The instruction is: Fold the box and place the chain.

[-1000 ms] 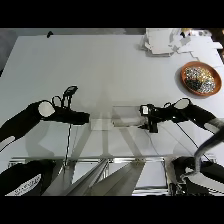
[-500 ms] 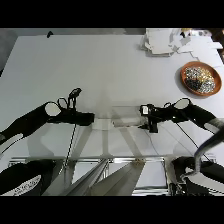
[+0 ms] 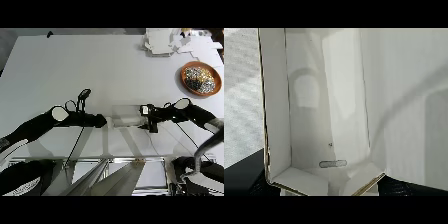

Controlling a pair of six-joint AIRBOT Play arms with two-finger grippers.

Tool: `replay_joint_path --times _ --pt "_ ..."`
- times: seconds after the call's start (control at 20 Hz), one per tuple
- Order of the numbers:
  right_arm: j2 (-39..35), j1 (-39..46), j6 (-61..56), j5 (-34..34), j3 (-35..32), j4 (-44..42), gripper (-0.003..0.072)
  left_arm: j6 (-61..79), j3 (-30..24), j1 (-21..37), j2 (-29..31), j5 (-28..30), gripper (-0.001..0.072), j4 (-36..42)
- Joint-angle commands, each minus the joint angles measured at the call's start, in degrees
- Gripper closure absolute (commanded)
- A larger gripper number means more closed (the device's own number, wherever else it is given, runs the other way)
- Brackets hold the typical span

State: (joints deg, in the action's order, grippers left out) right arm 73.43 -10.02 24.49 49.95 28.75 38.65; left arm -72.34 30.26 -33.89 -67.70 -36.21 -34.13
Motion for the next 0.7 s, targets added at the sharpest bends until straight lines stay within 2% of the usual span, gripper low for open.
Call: replay_joint_path --times 0.0,0.3,0.6,0.65 --pt "-0.02 0.02 0.0 0.02 0.04 -0.02 0.0346 2.08 0.0 -2.03 0.07 2.47 0.0377 3.32" --pt "-0.02 0.02 0.0 0.02 0.04 -0.02 0.0346 2.03 0.02 -3.17 3.15 4.87 0.0361 3.65" --pt "-0.02 0.02 0.0 0.02 0.04 -0.02 0.0346 1.81 0.02 -5.07 2.78 4.76 0.0352 3.67" --pt "-0.02 0.02 0.0 0.02 0.04 -0.02 0.0346 1.75 0.02 -5.25 2.75 4.74 0.0293 3.67"
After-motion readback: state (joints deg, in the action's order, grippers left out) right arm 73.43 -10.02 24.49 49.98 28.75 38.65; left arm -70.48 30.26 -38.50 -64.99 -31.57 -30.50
